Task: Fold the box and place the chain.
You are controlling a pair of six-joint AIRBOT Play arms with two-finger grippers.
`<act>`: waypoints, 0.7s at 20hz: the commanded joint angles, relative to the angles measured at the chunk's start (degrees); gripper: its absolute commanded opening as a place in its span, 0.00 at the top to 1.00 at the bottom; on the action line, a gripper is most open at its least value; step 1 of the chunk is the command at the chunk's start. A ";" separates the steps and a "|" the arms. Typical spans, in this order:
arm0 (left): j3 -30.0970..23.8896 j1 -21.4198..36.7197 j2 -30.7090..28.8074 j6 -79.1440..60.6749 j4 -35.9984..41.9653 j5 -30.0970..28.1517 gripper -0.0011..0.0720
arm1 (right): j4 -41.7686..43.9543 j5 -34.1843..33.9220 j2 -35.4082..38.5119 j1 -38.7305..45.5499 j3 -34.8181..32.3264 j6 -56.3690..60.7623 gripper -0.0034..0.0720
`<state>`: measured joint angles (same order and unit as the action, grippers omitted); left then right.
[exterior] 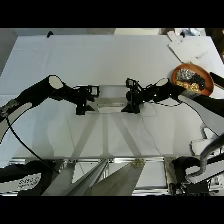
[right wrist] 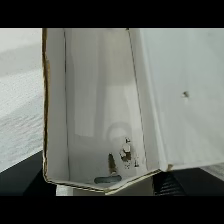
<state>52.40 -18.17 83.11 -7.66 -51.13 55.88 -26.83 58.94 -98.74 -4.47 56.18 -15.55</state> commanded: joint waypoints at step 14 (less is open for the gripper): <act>-0.07 -0.15 2.12 -5.03 6.82 -3.15 0.72 | 0.00 0.02 0.04 0.02 0.02 0.02 0.25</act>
<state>52.36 -18.28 84.31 -12.27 -44.80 53.10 -26.85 58.92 -98.74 -4.45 56.18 -15.53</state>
